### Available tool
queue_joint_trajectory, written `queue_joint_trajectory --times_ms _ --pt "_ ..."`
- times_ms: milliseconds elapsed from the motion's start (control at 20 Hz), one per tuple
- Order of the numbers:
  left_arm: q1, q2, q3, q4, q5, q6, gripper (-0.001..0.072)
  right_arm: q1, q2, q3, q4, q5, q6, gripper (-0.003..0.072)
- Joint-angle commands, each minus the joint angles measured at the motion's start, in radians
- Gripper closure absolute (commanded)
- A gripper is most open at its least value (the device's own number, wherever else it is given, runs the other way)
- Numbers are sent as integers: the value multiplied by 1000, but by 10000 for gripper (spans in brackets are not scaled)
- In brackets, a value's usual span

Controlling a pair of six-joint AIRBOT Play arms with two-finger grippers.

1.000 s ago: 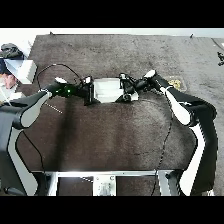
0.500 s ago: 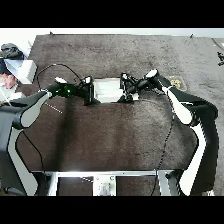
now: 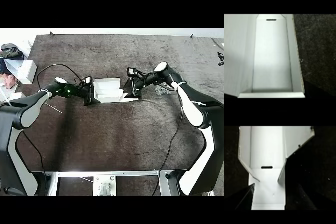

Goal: Fold the box and place the chain.

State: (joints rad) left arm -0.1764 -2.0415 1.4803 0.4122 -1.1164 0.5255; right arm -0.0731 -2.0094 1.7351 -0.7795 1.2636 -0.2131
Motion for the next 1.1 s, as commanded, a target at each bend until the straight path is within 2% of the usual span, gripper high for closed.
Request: queue_joint_trajectory --times_ms 0,50,100,150,200,250,500,800,1050 --pt "1 0 0 0 0 -1 344 -7 71 1 -17 40 66 97" --pt "1 0 0 0 0 -1 344 -7 86 1 32 58 84 157" --pt "1 0 0 0 0 -1 344 -7 96 1 108 84 97 376" --pt "1 0 0 0 0 -1 344 -5 98 1 188 103 98 552" --pt "1 0 0 0 0 -1 344 2 95 0 265 101 98 684" --pt "1 0 0 0 0 -1 344 12 90 0 301 97 98 708" --pt "1 0 0 0 1 -1 344 69 46 0 305 -92 98 708" --pt "1 0 0 -1 1 -1 344 69 21 0 305 -248 106 708" --pt "1 0 0 -1 1 -1 344 68 -25 -1 227 -266 106 708"
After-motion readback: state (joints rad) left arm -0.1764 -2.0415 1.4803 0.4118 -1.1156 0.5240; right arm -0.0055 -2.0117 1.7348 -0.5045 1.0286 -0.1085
